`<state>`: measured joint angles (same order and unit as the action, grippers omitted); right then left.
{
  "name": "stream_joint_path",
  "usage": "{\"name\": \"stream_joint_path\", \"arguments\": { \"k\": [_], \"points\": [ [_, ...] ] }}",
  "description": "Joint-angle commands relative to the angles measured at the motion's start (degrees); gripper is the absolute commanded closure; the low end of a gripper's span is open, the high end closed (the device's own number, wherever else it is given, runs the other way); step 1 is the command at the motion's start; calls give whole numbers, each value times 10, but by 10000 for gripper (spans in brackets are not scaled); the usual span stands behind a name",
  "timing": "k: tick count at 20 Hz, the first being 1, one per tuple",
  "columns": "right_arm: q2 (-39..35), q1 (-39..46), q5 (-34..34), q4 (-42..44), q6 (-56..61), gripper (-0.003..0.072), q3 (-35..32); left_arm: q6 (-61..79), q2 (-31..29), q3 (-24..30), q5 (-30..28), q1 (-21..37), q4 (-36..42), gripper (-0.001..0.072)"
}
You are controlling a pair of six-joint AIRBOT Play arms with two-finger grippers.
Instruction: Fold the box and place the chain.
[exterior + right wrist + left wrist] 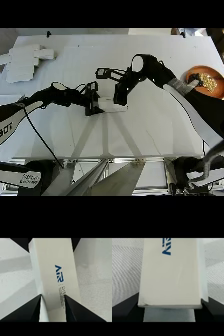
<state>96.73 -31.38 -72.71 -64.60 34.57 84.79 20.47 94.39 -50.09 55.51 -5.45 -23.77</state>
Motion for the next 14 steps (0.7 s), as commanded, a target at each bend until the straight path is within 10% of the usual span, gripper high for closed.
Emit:
{"name": "stream_joint_path", "arguments": {
  "k": [1, 3, 14],
  "points": [
    [-1, -5, 6, -29, 26, 400, 0, 0, 0, 0, 0, 0, -1, 144],
    [-2, -7, 17, -30, 37, 504, 0, 0, 0, 0, 0, 0, -1, 144],
    [-19, -23, 39, -31, 42, 508, -1, 0, 0, 0, 0, 0, -1, 144]
  ]
}}
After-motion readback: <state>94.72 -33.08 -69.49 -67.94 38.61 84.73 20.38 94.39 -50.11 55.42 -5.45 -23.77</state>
